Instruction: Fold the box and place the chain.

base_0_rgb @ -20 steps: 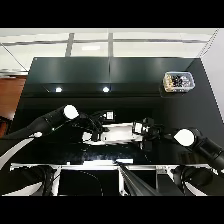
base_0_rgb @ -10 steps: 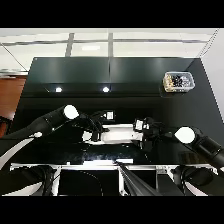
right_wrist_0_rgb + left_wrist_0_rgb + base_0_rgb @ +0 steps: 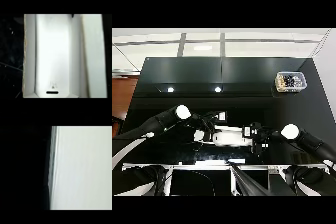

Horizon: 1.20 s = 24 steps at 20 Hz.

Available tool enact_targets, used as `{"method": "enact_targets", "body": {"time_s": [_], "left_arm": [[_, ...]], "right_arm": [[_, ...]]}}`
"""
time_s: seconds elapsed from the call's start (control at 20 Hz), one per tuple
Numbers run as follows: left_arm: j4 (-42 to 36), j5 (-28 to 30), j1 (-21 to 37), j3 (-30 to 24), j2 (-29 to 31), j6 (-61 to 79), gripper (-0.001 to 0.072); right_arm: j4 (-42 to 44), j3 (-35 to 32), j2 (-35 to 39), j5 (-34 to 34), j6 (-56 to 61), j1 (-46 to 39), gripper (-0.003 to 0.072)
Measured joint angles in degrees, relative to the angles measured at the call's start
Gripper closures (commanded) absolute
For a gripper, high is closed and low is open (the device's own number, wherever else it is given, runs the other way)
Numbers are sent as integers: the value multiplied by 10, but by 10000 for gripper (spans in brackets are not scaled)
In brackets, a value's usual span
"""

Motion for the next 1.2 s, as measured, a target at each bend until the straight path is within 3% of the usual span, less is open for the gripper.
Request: {"method": "enact_targets", "body": {"time_s": [1.2], "left_arm": [[-1, 0, 0, 0, 0, -2, 681]], "right_arm": [[22, -12, -45, -52, -46, 0, 17]]}}
